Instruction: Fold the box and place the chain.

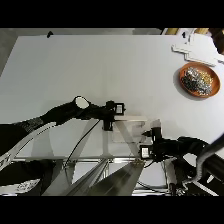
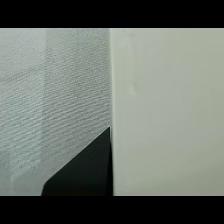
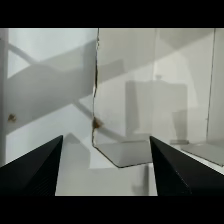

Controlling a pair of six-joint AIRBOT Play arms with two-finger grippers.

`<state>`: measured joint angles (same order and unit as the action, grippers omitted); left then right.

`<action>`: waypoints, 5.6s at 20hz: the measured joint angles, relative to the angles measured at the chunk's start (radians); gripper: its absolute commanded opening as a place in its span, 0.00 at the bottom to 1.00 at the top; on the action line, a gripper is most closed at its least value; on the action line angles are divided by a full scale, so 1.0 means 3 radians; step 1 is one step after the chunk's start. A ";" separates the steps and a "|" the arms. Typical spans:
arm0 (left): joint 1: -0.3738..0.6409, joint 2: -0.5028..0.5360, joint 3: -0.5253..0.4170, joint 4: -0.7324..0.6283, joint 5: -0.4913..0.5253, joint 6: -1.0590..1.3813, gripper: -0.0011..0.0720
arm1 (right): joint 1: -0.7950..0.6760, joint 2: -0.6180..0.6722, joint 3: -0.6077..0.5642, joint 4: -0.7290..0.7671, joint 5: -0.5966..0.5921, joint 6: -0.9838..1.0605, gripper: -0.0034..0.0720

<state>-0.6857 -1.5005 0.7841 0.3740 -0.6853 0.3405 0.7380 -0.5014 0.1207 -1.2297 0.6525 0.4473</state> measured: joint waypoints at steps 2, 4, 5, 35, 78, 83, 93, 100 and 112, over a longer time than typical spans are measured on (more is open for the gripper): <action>0.0000 0.0000 0.0000 0.0000 0.0000 -0.0001 0.03 | 0.0006 -0.0088 -0.0008 0.0001 -0.0121 -0.0001 0.84; 0.0000 0.0000 0.0000 -0.0001 -0.0001 0.0000 0.03 | 0.0008 -0.0127 0.0006 0.0005 -0.0202 -0.0004 0.84; 0.0001 0.0000 0.0000 0.0000 -0.0001 0.0000 0.03 | 0.0008 -0.0139 0.0015 0.0009 -0.0228 -0.0006 0.84; 0.0000 0.0000 0.0000 0.0000 -0.0001 -0.0001 0.03 | -0.1371 -0.0086 0.0337 0.0867 0.0294 -0.0984 0.84; 0.0000 0.0000 -0.0001 0.0000 0.0000 -0.0001 0.03 | -0.1156 -0.0567 0.0324 0.1067 -0.0177 -0.1194 0.94; 0.0000 0.0000 -0.0001 0.0000 -0.0001 -0.0001 0.03 | -0.1378 -0.0852 0.0459 0.1216 -0.0031 -0.1427 0.94; 0.0000 0.0000 -0.0001 0.0000 -0.0001 0.0000 0.03 | -0.1841 -0.1431 0.0591 0.1958 0.0427 -0.2499 0.94; 0.0000 0.0000 -0.0001 0.0000 -0.0001 -0.0001 0.03 | -0.2000 -0.1829 0.0608 0.2346 0.0577 -0.3009 0.93; 0.0000 0.0000 -0.0001 0.0000 -0.0004 0.0000 0.03 | -0.2015 -0.2129 0.0623 0.2623 0.0600 -0.3297 0.77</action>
<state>-0.6857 -1.5005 0.7837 0.3740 -0.6865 0.3405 0.1333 -1.1400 0.3077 -0.4427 0.8326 -0.5419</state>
